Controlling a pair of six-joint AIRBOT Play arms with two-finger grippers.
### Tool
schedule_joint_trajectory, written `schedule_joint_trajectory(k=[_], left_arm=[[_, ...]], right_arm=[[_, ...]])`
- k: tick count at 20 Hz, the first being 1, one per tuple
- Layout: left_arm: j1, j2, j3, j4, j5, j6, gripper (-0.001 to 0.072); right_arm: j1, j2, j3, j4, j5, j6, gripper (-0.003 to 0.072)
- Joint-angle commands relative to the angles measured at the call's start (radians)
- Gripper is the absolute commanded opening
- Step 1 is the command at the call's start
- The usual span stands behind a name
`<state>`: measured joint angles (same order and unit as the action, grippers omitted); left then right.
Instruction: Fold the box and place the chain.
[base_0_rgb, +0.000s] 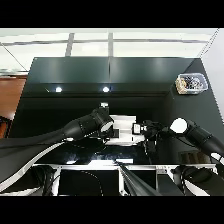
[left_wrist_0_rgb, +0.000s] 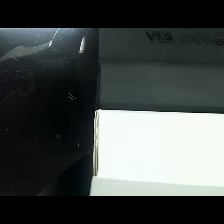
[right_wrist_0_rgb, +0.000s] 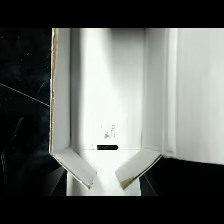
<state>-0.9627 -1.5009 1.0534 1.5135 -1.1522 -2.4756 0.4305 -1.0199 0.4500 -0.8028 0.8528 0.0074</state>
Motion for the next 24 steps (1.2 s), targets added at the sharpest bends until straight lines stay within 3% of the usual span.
schedule_joint_trajectory(k=[1,3,8,19,20,21,22,23,24], left_arm=[[0.000,0.000,0.000,-0.002,-0.002,0.001,0.0028],[0.000,0.000,0.000,-0.003,-0.005,0.001,0.0028],[0.000,0.000,0.000,-0.003,-0.004,0.001,0.0028],[0.000,0.000,0.000,-0.003,-0.004,0.001,0.0028],[0.000,0.000,0.000,-0.003,-0.004,0.001,0.0028],[0.000,0.000,0.000,-0.003,-0.004,0.001,0.0028],[0.000,0.000,0.000,-0.003,-0.004,0.000,0.0028],[0.000,0.000,0.000,-0.003,-0.004,0.000,0.0028],[0.000,0.000,0.000,-0.003,-0.004,0.001,0.0028]], right_arm=[[0.029,-0.002,-0.003,0.013,-0.019,-0.003,0.0369],[0.067,-0.004,-0.004,0.027,-0.029,-0.003,0.0087],[0.088,-0.008,-0.004,0.096,-0.103,0.080,0.0090],[0.088,-0.027,-0.028,0.169,-0.103,0.102,0.0091],[0.088,-0.027,-0.028,0.179,-0.105,0.106,0.0168],[0.088,-0.027,-0.028,0.186,-0.121,0.124,0.0360],[0.088,-0.027,-0.028,0.184,-0.126,0.126,0.0287],[0.088,-0.027,-0.028,0.182,-0.125,0.126,0.0107],[0.088,-0.027,-0.028,0.183,-0.131,0.128,0.0243]])
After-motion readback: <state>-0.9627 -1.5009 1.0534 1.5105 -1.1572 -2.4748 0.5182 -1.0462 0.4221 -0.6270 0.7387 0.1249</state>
